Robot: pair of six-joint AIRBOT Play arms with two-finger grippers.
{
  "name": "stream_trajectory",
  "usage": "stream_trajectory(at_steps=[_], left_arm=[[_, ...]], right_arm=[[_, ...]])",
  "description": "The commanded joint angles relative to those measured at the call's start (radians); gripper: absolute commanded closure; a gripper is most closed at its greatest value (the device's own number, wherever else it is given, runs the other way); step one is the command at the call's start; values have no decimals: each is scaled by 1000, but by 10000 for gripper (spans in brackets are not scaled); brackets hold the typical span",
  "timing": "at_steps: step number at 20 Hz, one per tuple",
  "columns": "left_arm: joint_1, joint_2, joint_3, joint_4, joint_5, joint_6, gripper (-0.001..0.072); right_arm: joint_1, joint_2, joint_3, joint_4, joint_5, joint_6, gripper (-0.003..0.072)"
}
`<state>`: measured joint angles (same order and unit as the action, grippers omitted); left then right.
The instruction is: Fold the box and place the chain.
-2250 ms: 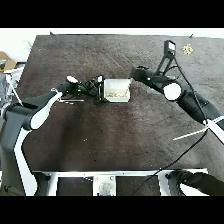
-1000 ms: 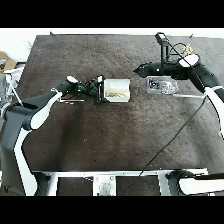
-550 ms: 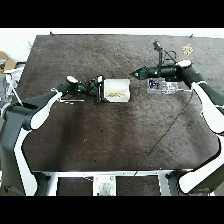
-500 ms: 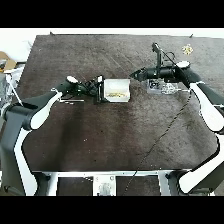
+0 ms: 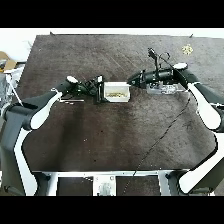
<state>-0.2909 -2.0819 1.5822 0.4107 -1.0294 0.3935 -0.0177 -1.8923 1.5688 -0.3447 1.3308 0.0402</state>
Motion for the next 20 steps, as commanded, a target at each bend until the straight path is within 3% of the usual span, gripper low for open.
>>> stream_trajectory(at_steps=[1, 4, 15, 20], left_arm=[[0, 0, 0, 0, 0, 0, 440], [0, 0, 0, 0, 0, 0, 440], [0, 0, 0, 0, 0, 0, 440], [0, 0, 0, 0, 0, 0, 440]], right_arm=[[18, -1, 1, -52, 50, -76, 220], [41, -2, 1, -86, 22, -93, 249], [139, -13, 0, -165, -23, -165, 225], [168, -16, 0, -172, -134, -212, 226]])
